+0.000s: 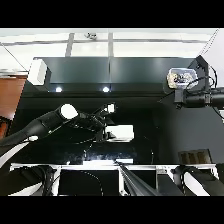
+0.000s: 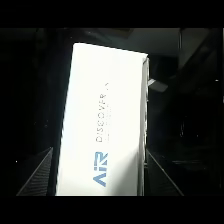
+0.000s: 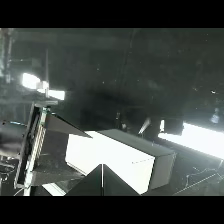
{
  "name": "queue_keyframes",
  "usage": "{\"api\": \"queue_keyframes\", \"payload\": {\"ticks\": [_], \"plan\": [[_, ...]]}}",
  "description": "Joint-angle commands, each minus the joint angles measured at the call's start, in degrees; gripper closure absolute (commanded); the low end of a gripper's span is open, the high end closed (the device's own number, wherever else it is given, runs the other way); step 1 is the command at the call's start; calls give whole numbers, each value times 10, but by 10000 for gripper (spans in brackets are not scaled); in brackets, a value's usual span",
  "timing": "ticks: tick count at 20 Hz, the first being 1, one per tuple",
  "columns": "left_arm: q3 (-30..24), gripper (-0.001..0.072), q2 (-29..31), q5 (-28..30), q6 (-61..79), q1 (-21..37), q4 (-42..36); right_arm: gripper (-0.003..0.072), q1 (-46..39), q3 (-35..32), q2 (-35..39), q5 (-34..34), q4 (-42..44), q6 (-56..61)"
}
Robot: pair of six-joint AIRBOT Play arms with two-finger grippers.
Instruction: Fold the box and place the chain.
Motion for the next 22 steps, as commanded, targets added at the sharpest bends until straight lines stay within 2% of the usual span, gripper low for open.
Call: {"api": "queue_keyframes", "payload": {"ticks": [1,11,22], "plan": [[1,3,-3,-3,-1,-1,0,678,0,0,0,-4,0,0],[1,2,-27,-5,-1,-5,2,678,0,0,0,-4,-19,0],[1,1,-27,-14,-1,-9,16,678,0,0,0,-4,-20,0]]}}
